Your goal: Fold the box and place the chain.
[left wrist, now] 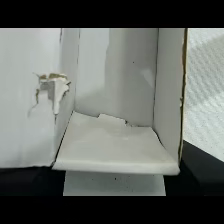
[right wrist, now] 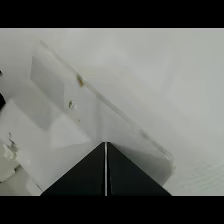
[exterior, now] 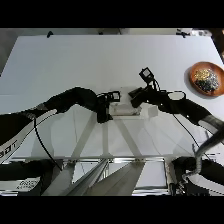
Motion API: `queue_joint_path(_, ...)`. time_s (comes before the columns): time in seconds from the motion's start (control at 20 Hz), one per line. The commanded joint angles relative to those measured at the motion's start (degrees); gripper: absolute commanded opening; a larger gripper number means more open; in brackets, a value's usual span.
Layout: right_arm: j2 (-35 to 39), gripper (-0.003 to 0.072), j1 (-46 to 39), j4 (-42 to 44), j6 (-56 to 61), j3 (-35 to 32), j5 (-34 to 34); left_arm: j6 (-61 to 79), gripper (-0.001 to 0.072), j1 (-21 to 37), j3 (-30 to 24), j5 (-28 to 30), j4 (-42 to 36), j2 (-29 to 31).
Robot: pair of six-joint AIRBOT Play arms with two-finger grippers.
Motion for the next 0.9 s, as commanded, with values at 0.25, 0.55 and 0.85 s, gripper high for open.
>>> queue_joint_path(0.25, 16.22, 0.0013, 0.04, -33.79, 13.18, 0.13, 18.82, -0.02, 0.0348, -0.02, 0.02, 0.02, 0.02, -0.04)
queue_joint_path(0.55, 16.68, 0.0016, 0.0, -66.31, 17.25, 0.13, 35.45, 0.0, 0.0348, -0.04, 0.02, 0.02, 0.0, -0.04)
queue_joint_path(0.85, 15.02, 0.0349, 0.0, -65.33, 16.65, 0.13, 23.23, -0.02, 0.0348, -0.04, 0.02, 0.02, 0.0, -0.04)
